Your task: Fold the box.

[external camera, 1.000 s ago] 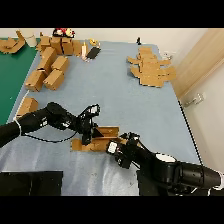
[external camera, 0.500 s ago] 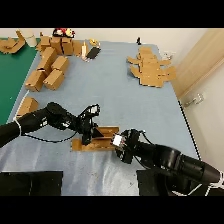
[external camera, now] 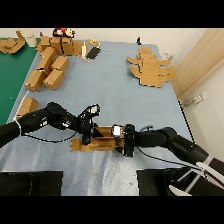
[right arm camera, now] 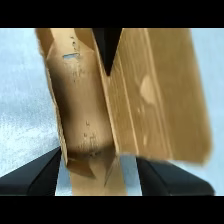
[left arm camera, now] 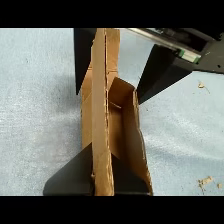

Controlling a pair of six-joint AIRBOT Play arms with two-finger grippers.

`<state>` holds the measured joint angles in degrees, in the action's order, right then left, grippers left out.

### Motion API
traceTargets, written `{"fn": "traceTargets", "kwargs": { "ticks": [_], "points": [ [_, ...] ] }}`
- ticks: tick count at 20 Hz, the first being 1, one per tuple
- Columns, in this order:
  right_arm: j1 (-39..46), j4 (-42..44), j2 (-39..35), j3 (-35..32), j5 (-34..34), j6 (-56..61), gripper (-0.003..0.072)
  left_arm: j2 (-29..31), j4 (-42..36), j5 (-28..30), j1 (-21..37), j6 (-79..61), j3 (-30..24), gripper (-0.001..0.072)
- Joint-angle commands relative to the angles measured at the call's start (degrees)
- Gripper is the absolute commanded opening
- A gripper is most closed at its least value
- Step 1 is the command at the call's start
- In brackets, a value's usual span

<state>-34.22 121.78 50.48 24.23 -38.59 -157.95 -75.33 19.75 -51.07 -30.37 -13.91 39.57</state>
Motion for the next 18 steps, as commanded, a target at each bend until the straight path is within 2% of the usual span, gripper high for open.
{"fn": "traceTargets", "kwargs": {
  "ticks": [1,4,13,18],
  "points": [
    [2.69,4.7,7.37,3.96,-5.77,-9.68,0.0713,-0.04,0.0,0.02,0.02,0.0,0.0,0.0011],
    [3.52,5.14,10.99,4.68,-6.67,-9.62,0.0712,-0.04,0.0,0.02,0.02,0.0,0.0,0.0012],
    [3.54,4.46,9.46,4.72,-6.95,-8.59,0.071,-0.04,0.0,0.02,0.02,0.0,0.0,0.0012],
    [3.52,4.46,9.92,4.72,-3.91,-8.63,0.0708,-0.04,0.0,0.02,0.02,0.0,0.0,0.0011]
  ]
}}
